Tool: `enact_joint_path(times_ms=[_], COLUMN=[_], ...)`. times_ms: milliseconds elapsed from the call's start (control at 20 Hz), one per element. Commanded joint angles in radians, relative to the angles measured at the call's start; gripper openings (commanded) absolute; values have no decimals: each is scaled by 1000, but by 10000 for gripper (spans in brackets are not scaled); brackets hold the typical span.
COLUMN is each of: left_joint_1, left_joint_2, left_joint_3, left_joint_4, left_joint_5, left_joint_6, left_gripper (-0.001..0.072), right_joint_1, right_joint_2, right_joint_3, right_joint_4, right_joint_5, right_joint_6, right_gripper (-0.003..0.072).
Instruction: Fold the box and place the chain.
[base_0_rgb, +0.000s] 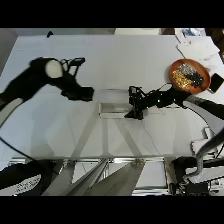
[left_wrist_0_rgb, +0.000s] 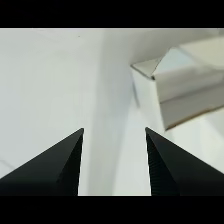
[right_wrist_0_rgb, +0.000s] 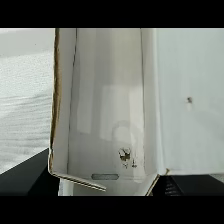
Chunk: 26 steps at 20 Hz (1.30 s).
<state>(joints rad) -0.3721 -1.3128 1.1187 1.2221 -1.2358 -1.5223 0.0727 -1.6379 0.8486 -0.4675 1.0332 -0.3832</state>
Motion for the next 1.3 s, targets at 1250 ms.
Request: enact_joint_path(times_ms=[1250], left_joint_1=[171], left_joint_2=[-244], left_joint_3=[-336], left_joint_4=[-847], left_joint_5=[156], left_joint_6=[2181], left_gripper=[700], right_joint_1=[0], right_joint_2=[0], right_joint_3=[1], right_joint_4=[0], right_joint_5=[0], right_joint_6=[0], right_gripper=[456])
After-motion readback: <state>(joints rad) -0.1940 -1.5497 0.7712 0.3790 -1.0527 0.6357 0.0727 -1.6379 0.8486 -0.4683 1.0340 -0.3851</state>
